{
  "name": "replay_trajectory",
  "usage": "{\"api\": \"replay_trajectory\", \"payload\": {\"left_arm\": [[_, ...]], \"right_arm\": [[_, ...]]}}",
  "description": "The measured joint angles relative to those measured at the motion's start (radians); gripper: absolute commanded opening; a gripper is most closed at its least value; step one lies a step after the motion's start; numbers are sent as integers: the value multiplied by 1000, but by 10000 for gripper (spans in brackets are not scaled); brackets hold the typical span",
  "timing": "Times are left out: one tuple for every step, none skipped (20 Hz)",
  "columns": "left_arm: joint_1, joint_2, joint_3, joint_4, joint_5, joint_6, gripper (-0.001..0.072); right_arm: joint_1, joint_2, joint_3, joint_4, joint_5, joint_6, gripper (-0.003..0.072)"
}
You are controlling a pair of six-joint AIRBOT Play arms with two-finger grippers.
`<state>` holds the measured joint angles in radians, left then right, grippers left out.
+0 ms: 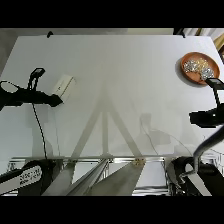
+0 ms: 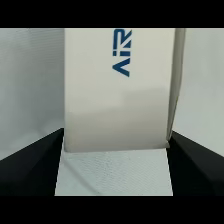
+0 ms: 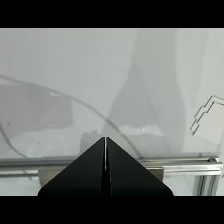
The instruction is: Fold the box and place the chain.
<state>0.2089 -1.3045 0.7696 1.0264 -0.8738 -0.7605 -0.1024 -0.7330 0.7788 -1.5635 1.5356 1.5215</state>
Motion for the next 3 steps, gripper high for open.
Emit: {"api": "replay_trajectory", "payload": {"left_arm": [[0, 14, 0, 2, 0, -1, 695], [0, 28, 0, 2, 0, -3, 696], [0, 42, 0, 2, 2, -3, 696]], "right_arm": [[0, 0, 0, 0, 0, 0, 19], [0, 0, 0, 0, 0, 0, 19], [0, 0, 0, 0, 0, 0, 19]]}}
